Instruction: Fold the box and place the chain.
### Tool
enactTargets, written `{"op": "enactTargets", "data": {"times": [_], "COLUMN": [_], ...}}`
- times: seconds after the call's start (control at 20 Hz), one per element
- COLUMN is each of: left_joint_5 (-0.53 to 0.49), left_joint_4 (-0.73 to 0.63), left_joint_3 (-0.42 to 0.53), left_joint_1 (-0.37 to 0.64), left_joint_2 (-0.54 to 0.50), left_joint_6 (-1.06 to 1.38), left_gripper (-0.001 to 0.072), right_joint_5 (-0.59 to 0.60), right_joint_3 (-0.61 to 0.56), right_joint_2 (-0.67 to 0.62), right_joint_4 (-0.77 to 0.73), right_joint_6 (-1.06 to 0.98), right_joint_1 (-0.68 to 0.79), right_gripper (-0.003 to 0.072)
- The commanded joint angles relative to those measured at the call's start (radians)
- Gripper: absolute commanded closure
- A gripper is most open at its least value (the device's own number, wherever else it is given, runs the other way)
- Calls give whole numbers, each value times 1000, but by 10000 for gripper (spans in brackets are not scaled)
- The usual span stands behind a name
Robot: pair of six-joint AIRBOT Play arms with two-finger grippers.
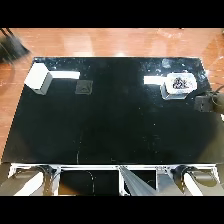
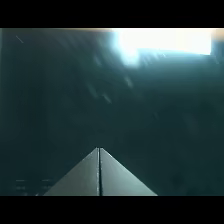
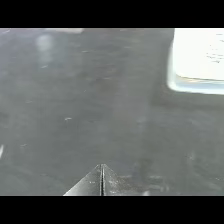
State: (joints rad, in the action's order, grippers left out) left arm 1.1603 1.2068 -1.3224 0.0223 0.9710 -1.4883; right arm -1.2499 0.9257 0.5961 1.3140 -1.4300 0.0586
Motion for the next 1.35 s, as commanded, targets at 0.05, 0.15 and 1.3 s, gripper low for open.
{"op": "enactTargets", "data": {"times": [0.05,0.15,1.3], "left_joint_5": [-172,-154,-80], "left_joint_4": [299,322,340], "left_joint_3": [537,621,671], "left_joint_1": [-282,-293,-293], "left_joint_2": [-344,-406,-471], "left_joint_6": [-267,-275,-267], "left_gripper": [691,691,688], "right_joint_5": [69,116,109], "right_joint_3": [-162,-227,-234], "right_joint_2": [-53,-53,-53], "right_joint_4": [37,56,75], "right_joint_6": [-21,-21,-21], "right_joint_1": [22,22,22], "right_gripper": [665,666,666]}}
